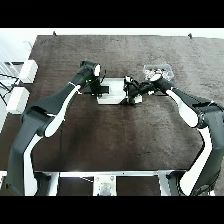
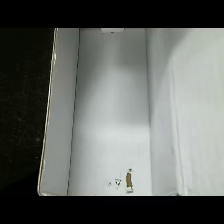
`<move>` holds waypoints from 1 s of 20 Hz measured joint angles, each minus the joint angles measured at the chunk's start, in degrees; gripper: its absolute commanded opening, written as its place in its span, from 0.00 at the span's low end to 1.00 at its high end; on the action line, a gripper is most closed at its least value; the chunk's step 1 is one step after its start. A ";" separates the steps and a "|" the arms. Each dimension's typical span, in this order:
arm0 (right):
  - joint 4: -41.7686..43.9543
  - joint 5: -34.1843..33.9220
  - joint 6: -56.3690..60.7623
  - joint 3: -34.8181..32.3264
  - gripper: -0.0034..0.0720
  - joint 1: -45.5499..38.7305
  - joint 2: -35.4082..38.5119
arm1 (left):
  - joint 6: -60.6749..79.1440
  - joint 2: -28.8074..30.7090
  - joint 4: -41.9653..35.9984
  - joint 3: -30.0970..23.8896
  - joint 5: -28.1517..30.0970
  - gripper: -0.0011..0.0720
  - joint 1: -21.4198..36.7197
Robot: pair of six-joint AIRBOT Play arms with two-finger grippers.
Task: Fold the box and place the chain.
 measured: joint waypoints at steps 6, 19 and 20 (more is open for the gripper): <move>-0.15 -0.02 -0.37 0.00 0.78 -0.02 0.00 | 0.00 -0.04 0.22 0.00 1.07 0.43 0.09; -0.13 0.00 -0.07 0.00 0.78 -0.07 0.00 | 8.85 6.84 -5.40 0.46 -3.28 0.95 0.57; -0.13 0.02 -0.07 0.00 0.78 -0.07 0.00 | 10.88 8.11 -4.57 0.50 -3.96 0.95 0.63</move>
